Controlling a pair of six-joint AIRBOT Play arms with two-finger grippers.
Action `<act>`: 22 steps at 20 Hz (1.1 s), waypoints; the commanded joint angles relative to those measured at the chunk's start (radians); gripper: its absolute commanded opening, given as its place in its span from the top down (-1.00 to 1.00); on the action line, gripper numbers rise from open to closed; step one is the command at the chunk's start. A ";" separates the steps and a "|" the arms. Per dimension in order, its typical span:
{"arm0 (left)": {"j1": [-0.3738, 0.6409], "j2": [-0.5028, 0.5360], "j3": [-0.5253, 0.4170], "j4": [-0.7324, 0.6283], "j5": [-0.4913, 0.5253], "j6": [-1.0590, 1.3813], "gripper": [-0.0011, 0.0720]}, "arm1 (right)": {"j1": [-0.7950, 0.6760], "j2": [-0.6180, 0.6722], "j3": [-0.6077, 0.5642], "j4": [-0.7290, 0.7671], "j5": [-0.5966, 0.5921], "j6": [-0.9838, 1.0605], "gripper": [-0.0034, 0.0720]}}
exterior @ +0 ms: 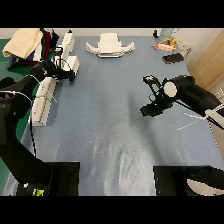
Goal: Fold the box.
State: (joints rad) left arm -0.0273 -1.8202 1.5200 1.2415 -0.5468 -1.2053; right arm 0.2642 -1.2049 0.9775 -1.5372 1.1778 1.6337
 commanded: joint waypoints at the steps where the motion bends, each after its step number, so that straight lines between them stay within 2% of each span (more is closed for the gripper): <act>1: 0.011 -0.061 0.094 0.109 -0.033 -0.142 -0.19 | -0.001 -0.001 0.001 0.000 0.000 0.000 0.90; 6: 0.029 -0.086 0.121 0.113 -0.040 -0.149 -0.19 | -0.001 -0.001 0.001 0.000 0.000 0.000 0.90; 10: 0.029 -0.103 0.120 0.114 -0.067 -0.146 -0.19 | -0.001 -0.001 0.001 0.000 0.000 0.000 0.90; 22: 0.027 -0.130 0.120 0.104 -0.063 -0.148 -0.19 | -0.001 -0.001 0.001 0.000 0.000 0.000 0.90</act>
